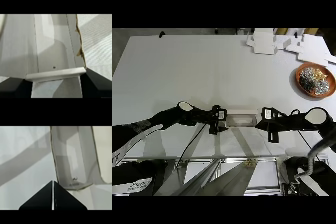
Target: Fold the box and place the chain.
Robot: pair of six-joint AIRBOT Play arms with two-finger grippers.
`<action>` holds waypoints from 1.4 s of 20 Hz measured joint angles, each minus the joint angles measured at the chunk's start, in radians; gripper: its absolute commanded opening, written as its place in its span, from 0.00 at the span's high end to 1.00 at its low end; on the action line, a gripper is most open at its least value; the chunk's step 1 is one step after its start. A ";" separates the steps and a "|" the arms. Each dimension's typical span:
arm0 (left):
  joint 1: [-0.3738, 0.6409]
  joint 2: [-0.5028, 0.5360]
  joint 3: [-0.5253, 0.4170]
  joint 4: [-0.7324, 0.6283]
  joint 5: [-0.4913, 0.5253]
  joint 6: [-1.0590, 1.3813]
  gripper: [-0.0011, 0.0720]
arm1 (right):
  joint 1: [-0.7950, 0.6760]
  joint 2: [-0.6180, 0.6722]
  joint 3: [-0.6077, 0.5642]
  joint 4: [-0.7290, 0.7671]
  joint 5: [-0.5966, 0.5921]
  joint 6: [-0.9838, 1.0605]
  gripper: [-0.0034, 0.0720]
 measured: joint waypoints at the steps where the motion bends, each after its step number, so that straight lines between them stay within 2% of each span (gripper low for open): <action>1: 0.000 0.000 0.000 0.000 0.000 0.000 0.69 | 0.000 0.000 0.000 0.028 -0.009 -0.002 0.93; 8: 0.000 0.000 0.000 0.000 0.000 0.000 0.69 | 0.000 -0.004 0.000 0.187 -0.216 -0.008 0.93; 12: 0.000 0.000 0.000 0.000 0.000 0.000 0.69 | 0.000 -0.059 0.000 0.258 -0.334 -0.004 0.93; 19: 0.000 0.000 0.000 -0.002 0.000 -0.002 0.69 | 0.000 -0.233 0.000 0.307 -0.412 0.000 0.93; 28: 0.000 0.000 0.000 -0.001 0.002 0.000 0.69 | 0.000 -0.256 0.006 0.305 -0.426 0.000 0.93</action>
